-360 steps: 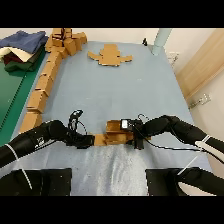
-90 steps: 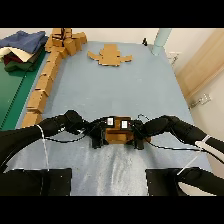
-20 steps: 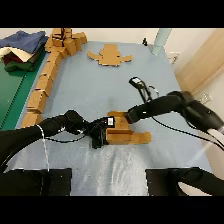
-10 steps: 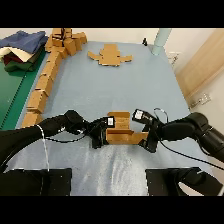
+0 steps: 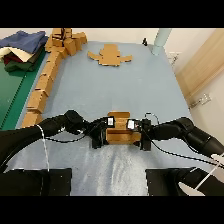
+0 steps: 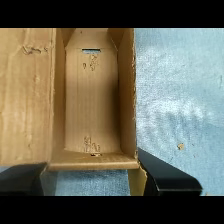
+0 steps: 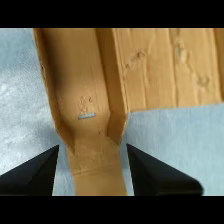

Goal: Fold the box.

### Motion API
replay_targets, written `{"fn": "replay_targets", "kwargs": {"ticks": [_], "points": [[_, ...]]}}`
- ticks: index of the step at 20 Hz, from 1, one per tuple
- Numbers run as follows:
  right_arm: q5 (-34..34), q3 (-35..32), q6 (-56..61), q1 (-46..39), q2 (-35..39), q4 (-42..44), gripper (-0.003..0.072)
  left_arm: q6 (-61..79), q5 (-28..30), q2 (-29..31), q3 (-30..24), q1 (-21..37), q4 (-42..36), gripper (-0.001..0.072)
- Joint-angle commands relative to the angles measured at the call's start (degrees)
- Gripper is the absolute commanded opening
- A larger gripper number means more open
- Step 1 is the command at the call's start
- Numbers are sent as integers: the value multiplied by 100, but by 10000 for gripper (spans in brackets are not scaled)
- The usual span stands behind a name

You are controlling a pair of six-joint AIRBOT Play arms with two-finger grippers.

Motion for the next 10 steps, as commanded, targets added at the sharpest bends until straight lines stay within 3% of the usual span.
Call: {"fn": "replay_targets", "kwargs": {"ticks": [1, 5, 10], "points": [[341, -15, -658, 4, -136, 400, 425, 0, 0, 2, 0, -2, 2, 414], [380, -17, -931, 74, -146, 769, 219, 0, 0, 0, 0, -2, 2, 414], [710, -17, -1294, 168, -254, 973, 219, 0, 0, 2, 0, -2, 2, 414]]}}
